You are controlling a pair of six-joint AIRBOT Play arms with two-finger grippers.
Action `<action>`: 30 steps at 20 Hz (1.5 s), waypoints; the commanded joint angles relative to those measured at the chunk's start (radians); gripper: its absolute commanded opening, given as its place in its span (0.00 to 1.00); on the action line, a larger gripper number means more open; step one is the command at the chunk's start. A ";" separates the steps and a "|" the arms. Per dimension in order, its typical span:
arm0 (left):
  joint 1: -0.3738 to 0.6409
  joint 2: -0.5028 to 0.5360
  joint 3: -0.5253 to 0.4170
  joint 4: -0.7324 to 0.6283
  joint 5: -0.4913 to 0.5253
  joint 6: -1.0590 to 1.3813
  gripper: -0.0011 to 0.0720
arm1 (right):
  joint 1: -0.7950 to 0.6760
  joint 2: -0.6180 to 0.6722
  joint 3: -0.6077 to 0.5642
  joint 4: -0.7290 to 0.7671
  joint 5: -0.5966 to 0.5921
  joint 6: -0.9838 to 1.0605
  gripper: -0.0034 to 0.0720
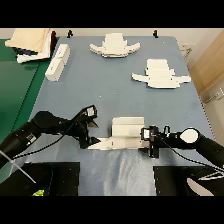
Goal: Fold the box.
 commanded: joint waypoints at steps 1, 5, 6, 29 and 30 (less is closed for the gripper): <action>-0.068 -0.110 -0.029 -0.064 0.023 0.200 1.00 | 0.001 0.001 0.001 0.000 0.000 0.000 0.72; -0.132 -0.171 -0.029 -0.117 0.078 0.219 1.00 | 0.001 0.001 0.001 0.000 0.000 0.000 0.72; -0.143 -0.178 -0.029 -0.143 0.093 0.241 1.00 | 0.001 0.001 0.001 0.000 0.000 0.000 0.72; -0.265 -0.286 -0.006 -0.396 0.211 0.342 0.98 | 0.001 0.001 0.001 0.000 0.000 0.000 0.72; -0.265 -0.286 -0.006 -0.396 0.211 0.333 0.98 | 0.001 0.001 0.001 0.000 0.000 0.000 0.72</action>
